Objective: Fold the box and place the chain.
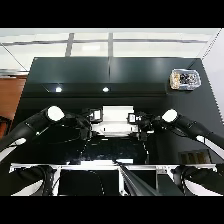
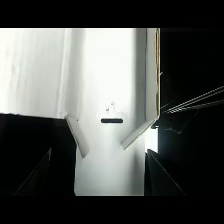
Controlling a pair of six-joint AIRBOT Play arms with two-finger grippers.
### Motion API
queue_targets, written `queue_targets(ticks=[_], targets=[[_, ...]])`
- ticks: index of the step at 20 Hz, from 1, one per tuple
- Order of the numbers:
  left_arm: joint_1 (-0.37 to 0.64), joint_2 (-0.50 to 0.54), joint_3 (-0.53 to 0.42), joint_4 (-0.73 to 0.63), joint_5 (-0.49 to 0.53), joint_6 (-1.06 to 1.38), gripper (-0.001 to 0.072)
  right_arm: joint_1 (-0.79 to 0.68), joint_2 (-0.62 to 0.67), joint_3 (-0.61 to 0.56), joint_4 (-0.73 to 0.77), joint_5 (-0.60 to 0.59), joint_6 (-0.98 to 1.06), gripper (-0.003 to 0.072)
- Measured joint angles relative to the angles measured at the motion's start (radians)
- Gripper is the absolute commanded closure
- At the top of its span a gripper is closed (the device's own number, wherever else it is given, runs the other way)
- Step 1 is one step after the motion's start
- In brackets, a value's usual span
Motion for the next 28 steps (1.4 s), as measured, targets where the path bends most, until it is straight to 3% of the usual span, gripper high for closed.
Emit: queue_targets(ticks=[3, 5, 7, 12, 14, 28], targets=[[-0.005, -0.032, 0.002, -0.019, -0.015, 0.005, 0.0353, 0.000, 0.000, 0.000, 0.000, 0.000, 0.000, 0.0457], [-0.007, -0.044, 0.003, -0.025, -0.028, 0.008, 0.0385, 0.000, 0.000, 0.000, 0.000, -0.001, 0.000, 0.0456], [-0.008, -0.050, 0.003, -0.028, -0.030, 0.007, 0.0515, 0.000, 0.000, 0.000, 0.001, -0.002, 0.000, 0.0457], [-0.009, -0.056, 0.003, -0.050, -0.031, 0.007, 0.0515, 0.000, 0.000, 0.000, 0.002, -0.003, 0.001, 0.0457], [-0.009, -0.056, 0.003, -0.079, -0.019, 0.008, 0.0551, 0.000, 0.000, 0.000, 0.004, -0.005, 0.002, 0.0456], [-0.045, -0.090, 0.003, -0.222, 0.042, 0.011, 0.0550, 0.000, 0.000, 0.000, 0.002, -0.004, 0.001, 0.0457]])
